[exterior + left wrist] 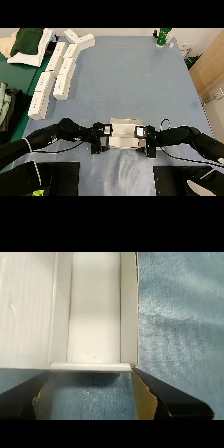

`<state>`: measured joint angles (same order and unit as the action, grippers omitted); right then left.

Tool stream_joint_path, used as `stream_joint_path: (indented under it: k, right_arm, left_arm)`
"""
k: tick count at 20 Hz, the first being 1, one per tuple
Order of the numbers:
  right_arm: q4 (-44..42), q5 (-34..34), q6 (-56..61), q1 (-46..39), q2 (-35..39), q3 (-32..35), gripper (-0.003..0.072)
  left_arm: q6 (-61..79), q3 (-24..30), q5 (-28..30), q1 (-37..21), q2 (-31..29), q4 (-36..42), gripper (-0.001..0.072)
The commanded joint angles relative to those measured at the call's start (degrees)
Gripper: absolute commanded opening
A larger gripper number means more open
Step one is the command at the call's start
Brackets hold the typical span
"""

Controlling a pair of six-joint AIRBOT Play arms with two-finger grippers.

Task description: Fold the box.

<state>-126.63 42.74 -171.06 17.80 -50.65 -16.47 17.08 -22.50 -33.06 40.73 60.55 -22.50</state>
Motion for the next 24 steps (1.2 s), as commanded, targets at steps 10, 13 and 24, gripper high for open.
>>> stream_joint_path:
  k: [10,13,24]
  right_arm:
    - [-0.02,-0.02,0.00,0.02,0.00,0.00,0.0485]
    - [-0.02,-0.02,0.00,0.02,0.00,0.00,0.0484]
    - [-0.02,0.00,0.00,0.02,0.00,0.00,0.0484]
  left_arm:
    - [4.63,-0.66,2.78,2.84,3.04,5.64,0.0700]
    - [4.55,-0.66,2.95,3.21,3.08,5.09,0.0699]
    - [2.51,-0.79,2.64,3.23,3.17,3.08,0.0515]
